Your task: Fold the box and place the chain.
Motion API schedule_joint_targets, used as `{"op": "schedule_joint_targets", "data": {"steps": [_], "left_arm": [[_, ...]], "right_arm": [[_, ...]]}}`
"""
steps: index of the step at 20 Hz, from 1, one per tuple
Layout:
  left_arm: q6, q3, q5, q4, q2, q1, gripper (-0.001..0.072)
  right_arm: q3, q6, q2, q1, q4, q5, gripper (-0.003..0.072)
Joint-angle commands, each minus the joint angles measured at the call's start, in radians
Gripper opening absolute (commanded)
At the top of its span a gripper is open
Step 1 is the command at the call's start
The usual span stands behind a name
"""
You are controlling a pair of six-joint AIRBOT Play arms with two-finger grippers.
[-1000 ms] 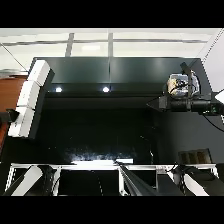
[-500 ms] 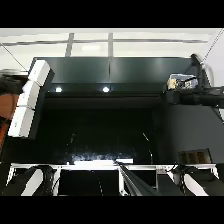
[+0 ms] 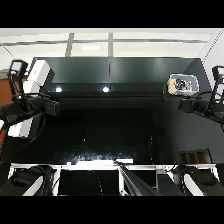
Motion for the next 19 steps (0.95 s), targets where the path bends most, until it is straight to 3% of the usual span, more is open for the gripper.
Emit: {"op": "schedule_joint_targets", "data": {"steps": [1, 19], "left_arm": [[-0.079, -0.062, 0.033, 0.065, 0.018, -0.037, 0.0027], [-0.079, -0.062, 0.036, 0.056, 0.018, -0.038, 0.0028]], "right_arm": [[-0.039, 0.022, 0.017, 0.001, -0.026, -0.032, 0.0027], [-0.039, 0.022, 0.017, 0.001, -0.026, -0.032, 0.0027]]}}
